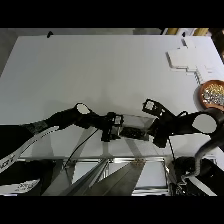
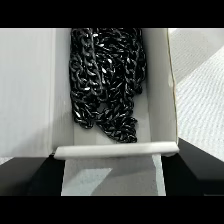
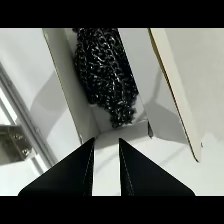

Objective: Fold the box and place the chain.

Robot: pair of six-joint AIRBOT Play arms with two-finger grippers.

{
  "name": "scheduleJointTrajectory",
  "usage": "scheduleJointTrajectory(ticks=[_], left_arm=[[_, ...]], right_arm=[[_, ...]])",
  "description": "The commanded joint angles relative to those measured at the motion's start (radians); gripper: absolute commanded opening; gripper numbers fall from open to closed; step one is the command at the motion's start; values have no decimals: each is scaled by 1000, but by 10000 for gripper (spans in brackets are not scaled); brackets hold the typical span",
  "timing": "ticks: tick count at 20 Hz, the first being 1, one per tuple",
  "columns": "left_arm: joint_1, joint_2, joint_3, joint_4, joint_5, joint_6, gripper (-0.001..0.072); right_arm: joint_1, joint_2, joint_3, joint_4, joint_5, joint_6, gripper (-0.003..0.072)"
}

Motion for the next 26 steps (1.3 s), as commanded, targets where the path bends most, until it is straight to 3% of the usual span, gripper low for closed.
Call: scheduleJointTrajectory(ticks=[1, 4, 7, 9, 13, 18, 26], left_arm=[[0, 0, 0, 0, 0, 0, 210], [0, 0, 0, 0, 0, 0, 210], [0, 0, 0, 0, 0, 0, 210], [0, 0, 0, 0, 0, 0, 210], [0, 0, 1, 0, 0, 0, 210], [0, 0, 0, 0, 0, 0, 210], [0, 0, 1, 0, 0, 0, 210]], right_arm=[[2, -2, 63, -26, 74, 17, 179], [2, -3, 218, -35, 83, 16, 173], [1, -61, 354, -82, 76, 16, 19], [1, -141, 393, -111, 60, 16, 16], [2, -306, 409, -135, -13, 45, 15], [1, -357, 408, -134, -106, 93, 16], [2, -365, 406, -96, -16, -98, 17]])
